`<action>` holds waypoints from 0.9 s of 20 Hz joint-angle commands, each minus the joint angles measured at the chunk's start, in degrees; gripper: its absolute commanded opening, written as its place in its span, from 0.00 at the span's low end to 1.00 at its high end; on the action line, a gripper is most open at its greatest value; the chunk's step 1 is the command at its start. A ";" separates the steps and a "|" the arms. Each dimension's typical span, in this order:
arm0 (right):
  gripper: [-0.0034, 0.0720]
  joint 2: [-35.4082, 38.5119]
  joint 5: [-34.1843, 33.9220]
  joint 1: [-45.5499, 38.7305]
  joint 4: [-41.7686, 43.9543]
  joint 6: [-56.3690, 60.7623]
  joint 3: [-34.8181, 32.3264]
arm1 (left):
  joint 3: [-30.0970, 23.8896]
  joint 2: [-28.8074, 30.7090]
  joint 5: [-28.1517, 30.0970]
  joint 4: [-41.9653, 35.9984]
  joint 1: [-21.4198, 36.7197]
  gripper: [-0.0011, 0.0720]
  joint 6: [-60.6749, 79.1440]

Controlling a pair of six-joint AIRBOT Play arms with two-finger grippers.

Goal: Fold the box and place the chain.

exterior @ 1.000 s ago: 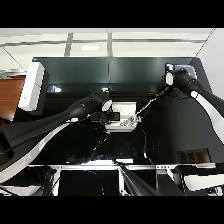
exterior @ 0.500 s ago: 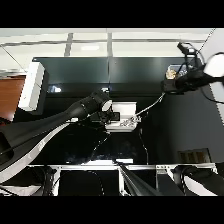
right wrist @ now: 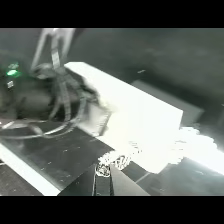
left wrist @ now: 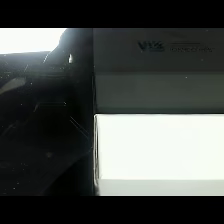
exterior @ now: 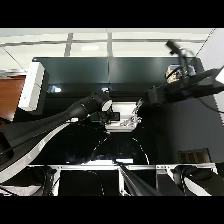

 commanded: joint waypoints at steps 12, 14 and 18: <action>0.83 2.62 -11.58 -14.99 1.29 -25.64 -21.49 | 0.02 -0.02 -0.09 0.02 0.02 0.06 0.02; 0.96 1.86 -18.45 -14.08 4.72 -40.33 -28.92 | 0.02 -0.02 -0.09 0.00 0.02 0.06 0.02; 0.96 -6.14 -23.10 -8.70 6.21 -70.79 -33.55 | 0.02 -0.02 -0.02 0.00 0.02 0.06 0.02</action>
